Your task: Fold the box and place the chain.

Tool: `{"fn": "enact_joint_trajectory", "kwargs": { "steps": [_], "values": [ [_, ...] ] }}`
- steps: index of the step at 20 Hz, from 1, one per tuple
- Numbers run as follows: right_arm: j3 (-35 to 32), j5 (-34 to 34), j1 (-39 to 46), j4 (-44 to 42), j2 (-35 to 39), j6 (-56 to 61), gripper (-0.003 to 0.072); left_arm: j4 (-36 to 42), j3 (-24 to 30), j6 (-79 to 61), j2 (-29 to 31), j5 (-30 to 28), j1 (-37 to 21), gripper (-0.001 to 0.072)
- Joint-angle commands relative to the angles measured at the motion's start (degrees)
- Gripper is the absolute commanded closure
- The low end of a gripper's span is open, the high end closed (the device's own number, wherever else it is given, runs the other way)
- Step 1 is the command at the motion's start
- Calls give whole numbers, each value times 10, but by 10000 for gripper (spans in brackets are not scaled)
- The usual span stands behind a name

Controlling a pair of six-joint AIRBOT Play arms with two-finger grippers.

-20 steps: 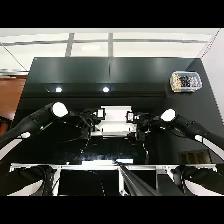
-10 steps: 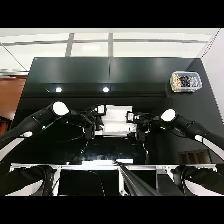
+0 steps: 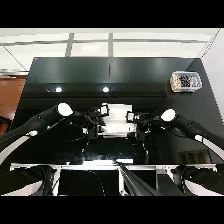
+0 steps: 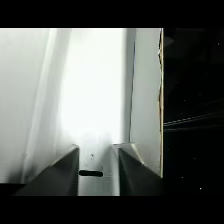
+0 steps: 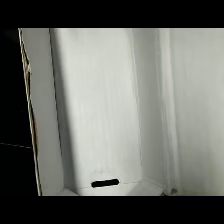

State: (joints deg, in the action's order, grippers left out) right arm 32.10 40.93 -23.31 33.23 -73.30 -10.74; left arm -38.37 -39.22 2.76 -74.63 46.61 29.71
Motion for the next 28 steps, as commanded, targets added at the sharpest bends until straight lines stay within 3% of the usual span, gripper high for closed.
{"fn": "enact_joint_trajectory", "kwargs": {
  "steps": [1, 2, 3, 5, 9, 12, 14, 17, 19, 21, 24, 28],
  "values": [
    [0, 0, 0, 0, 0, 0, 433, 1, 0, 0, -1, -1, 3, 387],
    [0, 0, 0, 0, 0, 0, 433, 1, 0, 1, -1, -1, 3, 227],
    [0, 0, 0, 0, 0, 0, 433, 0, 0, 5, -1, 0, 2, 240],
    [0, 0, 0, 0, 0, 0, 433, -31, -9, 9, 6, 17, 1, 678],
    [0, 0, 0, 0, 0, 0, 433, -196, -55, 254, 62, 75, -33, 686],
    [0, 0, 0, 0, 0, 0, 433, -356, -59, 489, 129, 91, -97, 685],
    [0, 0, 0, 0, 0, 0, 433, -405, -51, 577, 146, 104, -151, 684],
    [0, 0, 0, 0, 0, 0, 433, -344, -19, 798, 130, 135, -245, 682],
    [0, 0, 0, 0, 0, 0, 433, -206, 12, 751, 107, 166, -293, 683],
    [0, 0, 0, 0, 0, 0, 433, -85, 48, 713, 80, 160, -316, 683],
    [0, 0, 0, 0, 0, 0, 432, -50, 68, 694, 35, 149, -302, 684],
    [0, 0, 0, 0, 0, 0, 433, 6, 67, 680, -10, 114, -241, 684]
  ]
}}
